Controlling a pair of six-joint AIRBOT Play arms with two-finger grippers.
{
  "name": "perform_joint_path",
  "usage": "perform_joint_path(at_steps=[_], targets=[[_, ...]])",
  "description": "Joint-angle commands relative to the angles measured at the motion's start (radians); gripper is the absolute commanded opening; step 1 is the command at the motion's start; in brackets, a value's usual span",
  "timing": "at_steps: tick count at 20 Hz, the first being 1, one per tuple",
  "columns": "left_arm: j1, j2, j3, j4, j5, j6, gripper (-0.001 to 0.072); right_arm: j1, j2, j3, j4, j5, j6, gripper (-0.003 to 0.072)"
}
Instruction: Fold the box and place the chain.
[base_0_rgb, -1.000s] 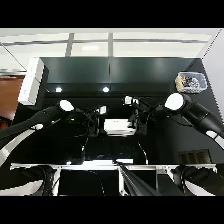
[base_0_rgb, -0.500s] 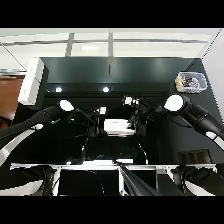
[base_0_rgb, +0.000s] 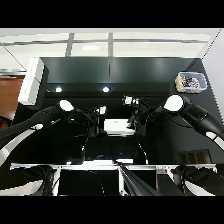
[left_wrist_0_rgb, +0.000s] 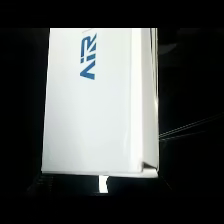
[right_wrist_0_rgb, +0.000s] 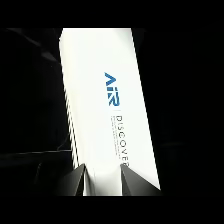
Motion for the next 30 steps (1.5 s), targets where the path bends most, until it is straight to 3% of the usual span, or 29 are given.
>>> perform_joint_path(at_steps=[1, 30], targets=[[-0.001, 0.0, 0.001, 0.001, -0.002, 0.002, 0.0354, -0.002, 0.001, 0.001, 0.0, -0.015, 0.01, 0.0242], [-0.001, 0.0, 0.001, 0.003, -0.003, 0.002, 0.0354, -0.002, 0.017, 0.006, -0.005, -0.042, 0.026, 0.0241]])
